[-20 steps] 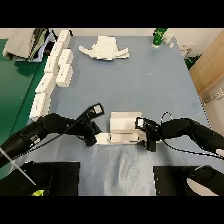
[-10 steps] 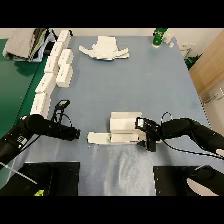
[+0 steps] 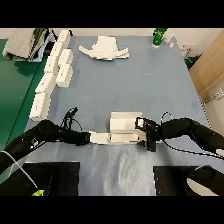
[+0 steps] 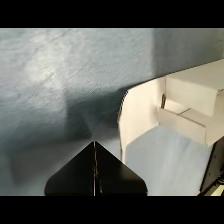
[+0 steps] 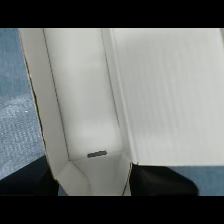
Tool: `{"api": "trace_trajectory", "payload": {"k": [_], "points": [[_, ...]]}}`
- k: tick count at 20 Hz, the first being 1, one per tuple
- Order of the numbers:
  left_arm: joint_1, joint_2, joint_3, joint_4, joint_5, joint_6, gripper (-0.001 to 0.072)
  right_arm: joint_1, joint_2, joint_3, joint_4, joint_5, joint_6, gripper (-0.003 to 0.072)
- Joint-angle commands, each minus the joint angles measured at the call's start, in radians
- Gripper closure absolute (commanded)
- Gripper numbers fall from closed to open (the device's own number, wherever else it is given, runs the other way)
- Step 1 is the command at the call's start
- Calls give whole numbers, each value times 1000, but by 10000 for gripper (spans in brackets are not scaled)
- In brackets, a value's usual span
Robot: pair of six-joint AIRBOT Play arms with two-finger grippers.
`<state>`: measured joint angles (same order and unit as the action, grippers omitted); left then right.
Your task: Fold the box.
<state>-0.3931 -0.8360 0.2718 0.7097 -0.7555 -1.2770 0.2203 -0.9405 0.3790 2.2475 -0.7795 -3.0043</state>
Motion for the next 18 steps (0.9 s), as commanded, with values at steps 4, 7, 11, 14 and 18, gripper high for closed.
{"api": "trace_trajectory", "payload": {"k": [4,7,11,14,18], "points": [[-111,-35,27,-142,125,66,697,0,1,0,0,0,0,176],[-135,-35,31,-144,152,67,697,0,1,0,0,0,0,176],[-154,-35,34,-270,153,174,695,0,1,0,0,0,0,176],[-154,-35,51,-291,143,193,534,0,1,0,0,0,0,176],[-154,-35,60,-297,143,192,308,0,1,0,0,0,0,176]]}}
